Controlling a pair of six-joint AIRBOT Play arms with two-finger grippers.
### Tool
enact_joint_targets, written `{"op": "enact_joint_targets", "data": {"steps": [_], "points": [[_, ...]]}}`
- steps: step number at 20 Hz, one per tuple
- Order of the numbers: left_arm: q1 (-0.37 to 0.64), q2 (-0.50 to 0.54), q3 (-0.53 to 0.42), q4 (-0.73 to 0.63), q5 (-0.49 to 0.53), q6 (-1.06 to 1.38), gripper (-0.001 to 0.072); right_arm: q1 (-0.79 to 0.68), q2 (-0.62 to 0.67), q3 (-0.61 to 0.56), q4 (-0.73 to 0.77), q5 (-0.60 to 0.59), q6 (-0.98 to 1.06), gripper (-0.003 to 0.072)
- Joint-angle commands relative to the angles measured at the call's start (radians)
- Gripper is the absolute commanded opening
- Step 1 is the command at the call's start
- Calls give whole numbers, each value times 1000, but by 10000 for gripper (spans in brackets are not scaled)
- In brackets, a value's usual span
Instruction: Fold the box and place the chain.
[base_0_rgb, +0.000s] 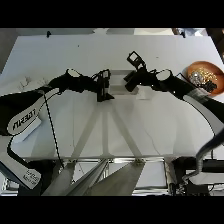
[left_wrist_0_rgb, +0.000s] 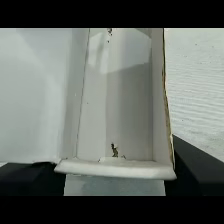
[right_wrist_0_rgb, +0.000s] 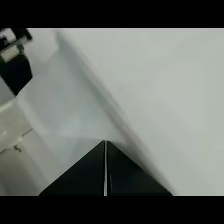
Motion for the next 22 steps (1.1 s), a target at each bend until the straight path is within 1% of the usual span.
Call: {"op": "enact_joint_targets", "data": {"steps": [1, 3, 4, 6, 8, 9, 10, 11, 16, 18, 22], "points": [[0, 0, 0, -3, 0, -1, 280, -9, 126, 1, -46, 27, 3, 17], [0, 0, 0, -2, 0, -2, 280, -36, 208, 1, -141, 103, 26, 17], [0, 0, 0, -3, 0, -1, 280, -59, 245, 1, -217, 160, 61, 17], [0, 0, 0, -3, 0, -1, 280, -111, 286, 1, -390, 303, 109, 17], [0, 0, 0, -3, 0, -1, 280, -171, 285, 1, -505, 458, 108, 23], [0, 0, 0, -3, 0, -1, 280, -194, 277, 1, -528, 504, 108, 99], [0, 0, 0, -2, 0, -1, 280, -212, 264, 1, -536, 521, 105, 279], [0, 0, 0, -3, 0, -1, 280, -222, 246, 1, -541, 514, 90, 356], [0, 0, 0, -3, 0, -2, 280, -216, 131, 1, -539, 476, -190, 356], [0, 0, 0, -3, 0, -2, 280, -215, 87, 1, -528, 438, -234, 356], [0, 0, 0, -3, 0, -1, 280, -207, 1, 1, -438, 433, -349, 356]]}}
